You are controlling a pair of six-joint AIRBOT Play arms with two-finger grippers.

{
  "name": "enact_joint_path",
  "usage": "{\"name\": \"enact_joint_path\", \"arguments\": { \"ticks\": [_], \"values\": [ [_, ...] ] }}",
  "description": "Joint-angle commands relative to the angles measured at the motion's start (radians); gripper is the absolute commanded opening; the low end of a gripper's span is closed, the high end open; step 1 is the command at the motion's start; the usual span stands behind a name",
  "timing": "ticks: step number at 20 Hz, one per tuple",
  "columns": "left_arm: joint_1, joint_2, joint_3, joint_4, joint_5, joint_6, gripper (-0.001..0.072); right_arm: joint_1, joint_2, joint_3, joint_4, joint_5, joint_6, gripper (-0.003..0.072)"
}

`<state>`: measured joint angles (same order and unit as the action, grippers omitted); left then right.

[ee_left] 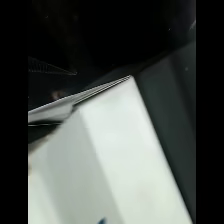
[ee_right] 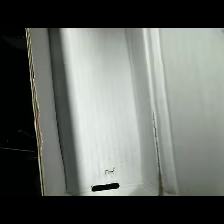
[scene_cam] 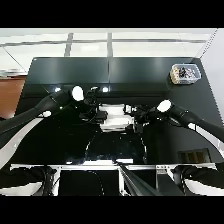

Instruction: Fold the box and place the chain.

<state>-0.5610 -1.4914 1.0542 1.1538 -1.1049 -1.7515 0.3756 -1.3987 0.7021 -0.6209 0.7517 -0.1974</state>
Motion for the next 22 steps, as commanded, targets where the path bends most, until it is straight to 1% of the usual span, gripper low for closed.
{"name": "enact_joint_path", "arguments": {
  "ticks": [1,4,6,7,10,13,14,15,17,21,22],
  "values": [
    [-0.055,-0.008,0.002,0.129,0.019,-0.163,0.035,0.0,0.0,0.001,0.0,0.0,-0.001,0.02],
    [-0.109,-0.017,0.032,0.205,0.008,-0.267,0.035,0.0,0.0,0.001,0.0,0.0,-0.001,0.02],
    [-0.14,-0.032,0.074,0.278,-0.033,-0.334,0.035,0.0,0.0,0.001,0.0,0.0,-0.001,0.02],
    [-0.149,-0.042,0.092,0.293,-0.053,-0.354,0.035,0.0,0.0,0.001,0.0,0.0,-0.001,0.02],
    [-0.159,-0.072,0.126,0.287,-0.066,-0.404,0.035,0.0,0.0,0.001,0.0,0.0,-0.001,0.02],
    [-0.159,-0.085,0.129,0.259,-0.067,-0.42,0.0345,0.0,0.0,0.001,0.0,0.0,-0.001,0.02],
    [-0.159,-0.085,0.129,0.256,-0.064,-0.428,0.0251,0.0,0.0,0.001,0.0,0.0,-0.001,0.02],
    [-0.159,-0.085,0.129,0.254,-0.061,-0.428,0.0127,0.0,0.0,0.001,0.0,0.0,-0.001,0.02],
    [-0.159,-0.085,0.129,0.251,-0.058,-0.43,0.0029,0.0,0.0,0.001,0.0,0.0,-0.001,0.02],
    [-0.159,-0.085,0.129,0.25,-0.058,-0.431,0.0027,0.0,0.0,0.001,0.0,0.0,-0.001,0.02],
    [-0.159,-0.085,0.129,0.243,-0.057,-0.43,0.005,0.0,0.0,0.001,0.0,0.0,-0.001,0.02]
  ]
}}
